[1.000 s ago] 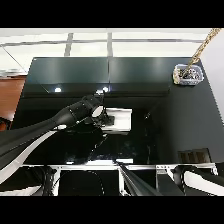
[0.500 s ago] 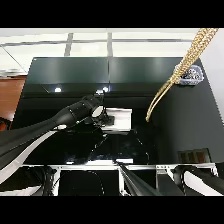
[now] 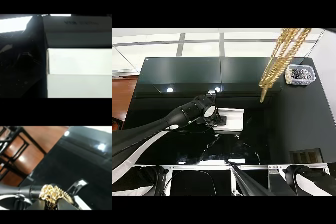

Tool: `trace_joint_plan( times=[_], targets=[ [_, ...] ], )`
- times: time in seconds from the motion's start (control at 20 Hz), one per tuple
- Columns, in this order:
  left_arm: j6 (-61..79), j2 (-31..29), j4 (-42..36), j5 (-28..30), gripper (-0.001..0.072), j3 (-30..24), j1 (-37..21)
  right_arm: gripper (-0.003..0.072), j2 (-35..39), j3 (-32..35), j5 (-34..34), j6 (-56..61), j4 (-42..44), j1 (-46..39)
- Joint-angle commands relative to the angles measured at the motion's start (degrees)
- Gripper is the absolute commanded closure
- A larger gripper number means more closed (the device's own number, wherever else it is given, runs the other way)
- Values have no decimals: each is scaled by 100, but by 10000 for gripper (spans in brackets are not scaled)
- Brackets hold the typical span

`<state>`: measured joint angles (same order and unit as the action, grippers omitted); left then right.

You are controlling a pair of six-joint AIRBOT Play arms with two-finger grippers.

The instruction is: Fold the box and place the chain.

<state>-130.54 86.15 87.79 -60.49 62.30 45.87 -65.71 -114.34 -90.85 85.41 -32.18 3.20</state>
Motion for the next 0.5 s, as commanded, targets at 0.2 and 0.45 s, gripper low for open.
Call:
trace_joint_plan(
  times=[0.2, 0.45],
  targets=[
    [2, 0, 0, 0, 679, -2, -2, 678, -44, 289, 525, -20, -83, 490],
    [2, 0, 0, 0, 679, -2, 0, 678, -68, 297, 518, -17, -94, 684]
  ],
)
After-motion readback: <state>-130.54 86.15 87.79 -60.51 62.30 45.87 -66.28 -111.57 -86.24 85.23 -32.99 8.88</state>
